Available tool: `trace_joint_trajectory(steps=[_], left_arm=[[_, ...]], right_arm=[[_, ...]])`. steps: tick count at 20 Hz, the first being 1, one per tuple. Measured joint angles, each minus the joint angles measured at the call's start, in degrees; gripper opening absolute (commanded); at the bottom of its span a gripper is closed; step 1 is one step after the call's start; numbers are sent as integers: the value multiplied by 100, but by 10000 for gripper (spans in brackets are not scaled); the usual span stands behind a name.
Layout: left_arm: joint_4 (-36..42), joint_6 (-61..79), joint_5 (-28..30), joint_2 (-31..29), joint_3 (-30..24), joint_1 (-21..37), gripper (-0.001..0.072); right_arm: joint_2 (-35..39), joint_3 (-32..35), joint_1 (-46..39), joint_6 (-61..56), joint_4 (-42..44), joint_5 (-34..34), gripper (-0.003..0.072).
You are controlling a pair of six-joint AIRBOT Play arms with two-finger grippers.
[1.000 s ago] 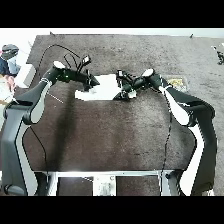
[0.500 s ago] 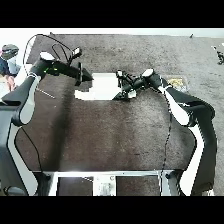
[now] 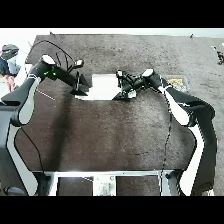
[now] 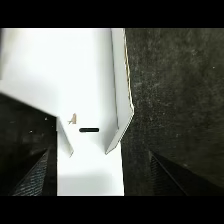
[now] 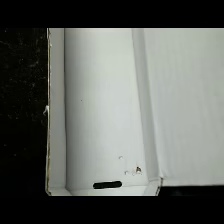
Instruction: Fold the box and place the chain.
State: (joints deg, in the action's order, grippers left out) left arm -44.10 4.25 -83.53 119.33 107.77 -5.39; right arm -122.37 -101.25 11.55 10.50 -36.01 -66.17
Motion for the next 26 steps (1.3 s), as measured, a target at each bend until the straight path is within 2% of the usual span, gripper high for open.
trace_joint_trajectory(steps=[4,5,6,7,19,20,21,26], left_arm=[[-116,125,208,52,-129,-195,691],[-138,118,234,59,-140,-234,662],[-175,96,306,68,-149,-251,541],[-216,79,358,74,-157,-273,473],[-485,28,686,116,-170,-380,464],[-485,28,723,116,-170,-389,279],[-487,28,719,118,-170,-391,207],[-505,201,706,118,-170,-470,205]], right_arm=[[0,0,0,0,2,0,408],[0,0,0,0,2,0,408],[0,0,0,0,2,0,408],[0,0,0,0,2,0,408],[0,0,0,-2,2,0,408],[0,0,0,-2,2,0,408],[0,0,0,-7,4,4,408],[0,0,0,-4,2,4,408]])
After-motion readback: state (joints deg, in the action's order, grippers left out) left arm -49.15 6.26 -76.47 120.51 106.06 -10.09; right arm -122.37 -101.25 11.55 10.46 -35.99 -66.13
